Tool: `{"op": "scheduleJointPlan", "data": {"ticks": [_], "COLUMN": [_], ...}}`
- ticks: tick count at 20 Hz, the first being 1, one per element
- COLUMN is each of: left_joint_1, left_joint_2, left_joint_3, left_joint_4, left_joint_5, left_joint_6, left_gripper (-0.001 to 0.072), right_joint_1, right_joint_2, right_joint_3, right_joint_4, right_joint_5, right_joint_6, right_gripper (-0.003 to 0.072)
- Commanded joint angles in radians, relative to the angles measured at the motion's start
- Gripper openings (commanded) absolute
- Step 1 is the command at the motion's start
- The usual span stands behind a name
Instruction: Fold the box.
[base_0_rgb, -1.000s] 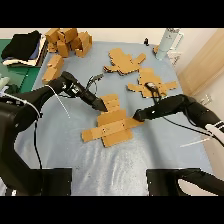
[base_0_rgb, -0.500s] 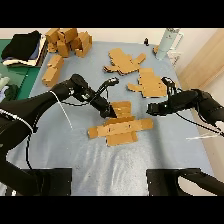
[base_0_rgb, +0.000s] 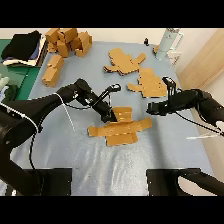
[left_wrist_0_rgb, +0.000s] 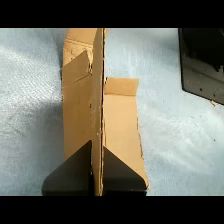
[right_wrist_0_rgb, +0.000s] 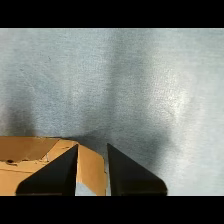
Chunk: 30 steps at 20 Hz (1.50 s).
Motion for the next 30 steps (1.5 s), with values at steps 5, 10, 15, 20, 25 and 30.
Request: {"op": "scheduleJointPlan", "data": {"ticks": [5, 10, 15, 20, 25, 30], "left_joint_1": [0.000, -0.006, -0.006, -0.006, 0.000, 0.000], "left_joint_2": [0.008, 0.010, -0.001, -0.029, -0.031, -0.031], "left_joint_3": [0.044, 0.051, 0.050, 0.049, 0.049, 0.020], "left_joint_4": [0.016, -0.018, -0.025, -0.014, -0.013, -0.024], "left_joint_5": [-0.124, -0.212, -0.100, -0.057, -0.013, -0.020], "left_joint_6": [-0.011, -0.056, -0.052, -0.058, -0.068, -0.080], "left_gripper": [0.0012, 0.0012, 0.0012, 0.0012, 0.0012, 0.0012], "right_joint_1": [0.001, 0.001, 0.001, 0.001, 0.001, 0.001], "right_joint_2": [0.001, 0.001, -0.029, -0.039, -0.039, -0.039], "right_joint_3": [0.001, 0.001, 0.000, 0.000, 0.000, 0.000], "right_joint_4": [0.001, 0.001, 0.003, 0.003, 0.003, 0.003], "right_joint_5": [0.002, 0.004, 0.011, 0.010, 0.010, 0.010], "right_joint_6": [0.000, 0.000, 0.000, -0.003, -0.004, -0.014], "right_gripper": [0.0278, 0.0278, 0.0278, 0.0278, 0.0278, 0.0278]}}
